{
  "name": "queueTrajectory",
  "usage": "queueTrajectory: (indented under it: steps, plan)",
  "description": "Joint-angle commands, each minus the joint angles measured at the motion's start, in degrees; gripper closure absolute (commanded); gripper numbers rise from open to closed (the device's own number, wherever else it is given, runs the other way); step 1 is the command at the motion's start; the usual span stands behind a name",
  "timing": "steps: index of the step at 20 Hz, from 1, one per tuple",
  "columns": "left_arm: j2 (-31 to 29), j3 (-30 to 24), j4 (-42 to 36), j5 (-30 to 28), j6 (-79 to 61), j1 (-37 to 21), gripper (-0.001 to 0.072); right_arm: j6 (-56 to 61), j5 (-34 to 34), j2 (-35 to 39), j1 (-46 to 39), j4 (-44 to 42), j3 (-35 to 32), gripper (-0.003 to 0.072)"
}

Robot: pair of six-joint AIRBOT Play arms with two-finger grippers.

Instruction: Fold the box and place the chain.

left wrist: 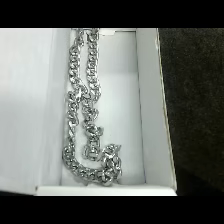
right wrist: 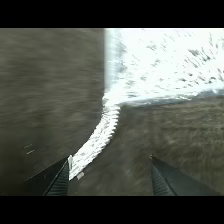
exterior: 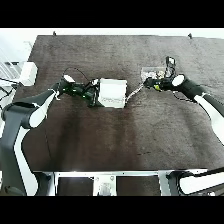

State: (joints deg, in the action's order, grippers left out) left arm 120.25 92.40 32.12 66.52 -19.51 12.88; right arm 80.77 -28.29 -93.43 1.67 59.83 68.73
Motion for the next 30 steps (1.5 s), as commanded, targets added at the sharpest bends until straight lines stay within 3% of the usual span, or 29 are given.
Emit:
queueTrajectory:
  steps: [1,4,6,9,12,16,21,25,30]
  plan:
    - [0.0,0.0,0.0,0.0,0.0,0.0,0.0477,-8.4,0.8,-8.0,-0.2,-10.4,5.1,0.0108]
    - [0.0,0.0,0.0,0.0,0.0,0.0,0.0478,-8.9,0.7,-12.4,0.6,-12.5,9.3,0.0112]
    - [0.0,0.0,0.0,0.0,0.0,0.0,0.0478,-9.8,0.7,-13.5,1.5,-14.1,10.8,0.0296]
    - [0.0,0.0,0.0,0.0,0.0,0.0,0.0478,-11.2,0.6,-12.9,2.6,-14.0,11.5,0.0679]
    - [0.0,0.0,0.0,0.0,0.0,0.0,0.0478,-10.8,-3.2,-7.1,2.6,-13.3,10.0,0.0682]
    - [0.0,0.0,0.0,0.0,0.0,0.0,0.0477,-10.7,-7.4,8.1,4.5,-8.9,7.2,0.0682]
    - [0.0,0.0,0.0,0.0,0.0,0.0,0.0478,-2.7,-7.8,24.7,10.1,2.8,7.0,0.0683]
    - [0.0,0.0,0.0,0.0,0.0,0.0,0.0478,-0.2,-7.7,31.1,14.4,7.4,7.0,0.0682]
    - [0.0,0.0,0.0,0.1,0.0,0.0,0.0478,0.7,-7.8,33.0,17.8,8.3,7.0,0.0683]
